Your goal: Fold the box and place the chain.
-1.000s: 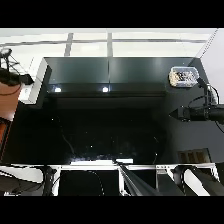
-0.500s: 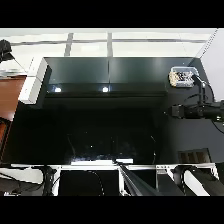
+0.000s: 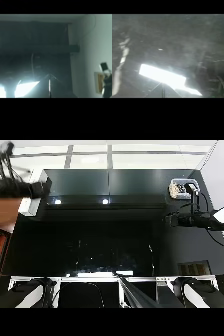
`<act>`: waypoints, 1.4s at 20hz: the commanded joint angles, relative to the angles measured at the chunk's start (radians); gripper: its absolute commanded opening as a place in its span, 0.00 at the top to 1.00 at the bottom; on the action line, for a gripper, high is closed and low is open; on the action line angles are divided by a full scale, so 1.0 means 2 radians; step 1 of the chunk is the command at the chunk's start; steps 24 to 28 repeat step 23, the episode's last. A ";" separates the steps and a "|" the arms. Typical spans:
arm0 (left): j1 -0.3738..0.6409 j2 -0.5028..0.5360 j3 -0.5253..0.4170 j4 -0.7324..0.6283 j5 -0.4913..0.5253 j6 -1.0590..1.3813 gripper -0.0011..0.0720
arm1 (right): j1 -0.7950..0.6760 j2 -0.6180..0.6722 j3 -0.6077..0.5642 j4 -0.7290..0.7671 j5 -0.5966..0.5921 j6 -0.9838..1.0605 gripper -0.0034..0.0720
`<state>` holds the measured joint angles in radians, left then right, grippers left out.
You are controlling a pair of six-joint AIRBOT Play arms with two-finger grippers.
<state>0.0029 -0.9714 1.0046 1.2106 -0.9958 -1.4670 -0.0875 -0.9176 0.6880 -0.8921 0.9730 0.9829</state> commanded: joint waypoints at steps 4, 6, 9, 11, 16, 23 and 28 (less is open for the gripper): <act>-0.029 0.114 -0.171 0.002 0.066 -0.001 0.95 | 0.003 0.000 0.000 -0.029 -0.015 0.000 0.93; -0.029 0.113 -0.171 0.002 0.066 -0.001 0.95 | 0.003 0.000 0.000 -0.029 -0.015 0.000 0.93; -0.030 0.113 -0.171 0.002 0.065 -0.001 0.95 | 0.003 0.000 0.000 -0.029 -0.015 0.000 0.93; -0.030 0.113 -0.171 0.002 0.065 -0.001 0.95 | 0.003 0.000 0.000 -0.029 -0.015 0.000 0.93; -0.030 0.113 -0.171 0.002 0.065 -0.001 0.95 | 0.003 0.000 0.000 -0.029 -0.015 0.000 0.93; -0.030 0.113 -0.171 0.002 0.065 -0.001 0.95 | 0.003 0.000 0.000 -0.029 -0.015 0.000 0.93; -0.030 0.113 -0.171 0.002 0.065 -0.001 0.95 | 0.003 0.000 0.000 -0.029 -0.015 0.000 0.93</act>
